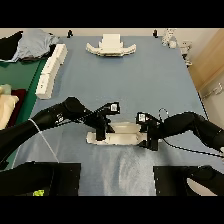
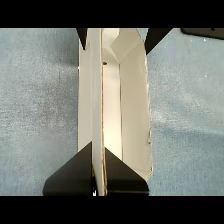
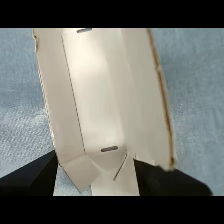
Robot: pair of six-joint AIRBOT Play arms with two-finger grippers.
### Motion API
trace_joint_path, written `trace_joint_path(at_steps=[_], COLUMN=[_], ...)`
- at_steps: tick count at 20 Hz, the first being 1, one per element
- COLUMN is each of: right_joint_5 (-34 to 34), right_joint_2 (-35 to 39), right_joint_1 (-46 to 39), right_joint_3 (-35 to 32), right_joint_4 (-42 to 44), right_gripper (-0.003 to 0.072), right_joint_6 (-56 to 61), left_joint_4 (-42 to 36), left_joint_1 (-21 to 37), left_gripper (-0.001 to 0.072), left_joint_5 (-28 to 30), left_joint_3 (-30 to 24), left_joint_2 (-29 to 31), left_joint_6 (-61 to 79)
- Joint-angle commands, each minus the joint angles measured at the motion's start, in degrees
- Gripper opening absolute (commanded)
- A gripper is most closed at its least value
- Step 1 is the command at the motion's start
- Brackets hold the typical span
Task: Fold the box.
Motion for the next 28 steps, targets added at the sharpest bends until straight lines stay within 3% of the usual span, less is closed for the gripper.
trace_joint_path(at_steps=[1, 4, 20, 27, 28], right_joint_5=[0.1, 1.8, 3.9, 4.1, 4.0], right_joint_2=[-1.6, -3.2, -7.4, -7.4, -7.4], right_joint_1=[0.0, 0.0, 1.5, 3.0, 3.0], right_joint_3=[0.0, 0.0, 0.0, 0.0, 0.0], right_joint_4=[-0.1, 1.1, 2.2, 1.1, 0.7], right_gripper=[0.0716, 0.0715, 0.0703, 0.0643, 0.0560], right_joint_6=[0.2, -7.1, -7.1, -7.1, -7.1], left_joint_4=[0.0, 0.0, 0.0, 0.0, 0.0], left_joint_1=[0.0, 0.0, 0.0, 0.0, 0.0], left_gripper=[0.0012, 0.0012, 0.0012, 0.0012, 0.0012], left_joint_5=[0.0, 0.0, 0.0, 0.0, 0.0], left_joint_3=[0.0, 0.0, 0.0, 0.0, 0.0], left_joint_2=[0.0, 0.0, 0.0, 0.0, 0.0], left_joint_6=[0.0, 0.0, 0.0, 0.0, 0.0])
